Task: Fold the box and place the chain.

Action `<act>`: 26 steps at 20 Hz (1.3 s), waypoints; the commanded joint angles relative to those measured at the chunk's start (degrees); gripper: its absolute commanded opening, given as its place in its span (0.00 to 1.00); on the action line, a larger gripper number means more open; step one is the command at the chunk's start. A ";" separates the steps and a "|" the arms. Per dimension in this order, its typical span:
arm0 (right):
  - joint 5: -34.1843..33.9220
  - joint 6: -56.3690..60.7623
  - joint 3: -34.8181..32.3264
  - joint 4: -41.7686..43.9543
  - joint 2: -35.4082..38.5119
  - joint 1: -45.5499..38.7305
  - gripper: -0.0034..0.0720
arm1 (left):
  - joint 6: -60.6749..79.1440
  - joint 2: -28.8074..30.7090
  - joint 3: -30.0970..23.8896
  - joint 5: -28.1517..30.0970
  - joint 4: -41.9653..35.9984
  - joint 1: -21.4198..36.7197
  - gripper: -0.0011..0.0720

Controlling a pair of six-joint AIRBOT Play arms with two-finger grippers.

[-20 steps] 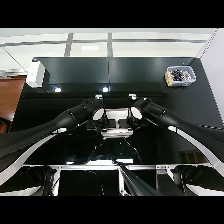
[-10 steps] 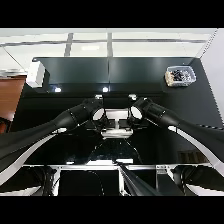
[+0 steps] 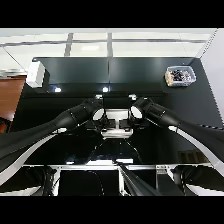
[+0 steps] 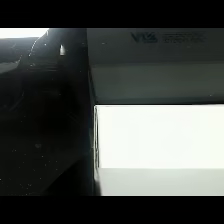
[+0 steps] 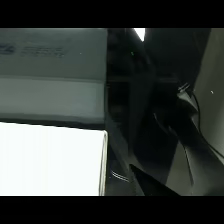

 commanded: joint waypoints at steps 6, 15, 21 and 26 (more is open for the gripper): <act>5.99 -7.28 0.96 -4.57 12.15 -0.04 0.56 | -0.07 0.00 0.04 0.00 0.00 0.04 0.04; -5.62 -7.10 -1.95 -39.63 22.38 -11.93 0.56 | -0.07 0.00 0.04 0.20 -0.02 0.04 0.04; -27.23 3.93 -4.85 -34.82 14.05 -28.09 1.00 | -0.07 0.00 0.04 0.46 0.00 0.04 0.04; -21.42 -0.17 11.74 -21.53 -0.37 -40.17 1.00 | -0.07 0.00 0.04 0.61 -0.02 0.04 0.04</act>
